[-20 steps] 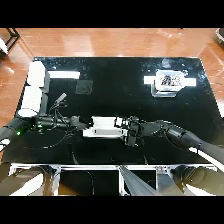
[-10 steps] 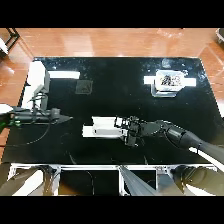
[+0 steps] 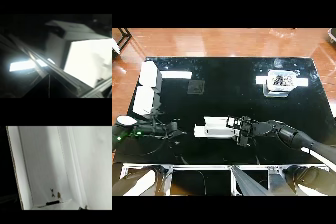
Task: Fold the box and place the chain.
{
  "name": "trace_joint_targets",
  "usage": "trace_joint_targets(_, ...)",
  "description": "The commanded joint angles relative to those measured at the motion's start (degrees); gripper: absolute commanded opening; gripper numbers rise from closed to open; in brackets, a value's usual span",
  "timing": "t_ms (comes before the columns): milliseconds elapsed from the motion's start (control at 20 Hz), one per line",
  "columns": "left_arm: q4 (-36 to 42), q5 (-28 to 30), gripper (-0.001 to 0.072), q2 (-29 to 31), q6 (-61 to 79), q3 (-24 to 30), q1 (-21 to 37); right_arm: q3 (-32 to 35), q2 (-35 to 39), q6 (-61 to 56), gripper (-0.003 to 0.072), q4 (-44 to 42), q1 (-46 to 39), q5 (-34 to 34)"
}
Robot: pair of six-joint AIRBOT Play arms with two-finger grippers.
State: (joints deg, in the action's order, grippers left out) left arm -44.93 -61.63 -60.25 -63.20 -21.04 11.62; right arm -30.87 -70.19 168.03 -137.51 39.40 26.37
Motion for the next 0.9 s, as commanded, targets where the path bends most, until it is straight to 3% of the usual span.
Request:
trace_joint_targets(0,1.1,9.2,0.0024,-0.5,-4.2,2.5,-9.2,0.0,0.0,0.0,0.025,0.0,0.0,0.0)
trace_joint_targets(250,6.3,13.8,0.0024,-0.5,-4.6,2.5,-17.8,0.0,0.0,0.0,0.025,0.0,0.0,0.0)
trace_joint_targets(600,8.6,13.3,0.0025,-0.5,-1.7,2.5,-18.6,0.0,0.0,0.0,0.025,0.0,0.0,0.0)
trace_joint_targets(850,15.4,11.0,0.003,-0.4,2.8,1.7,-19.0,0.0,0.0,0.0,0.025,0.0,0.0,0.0)
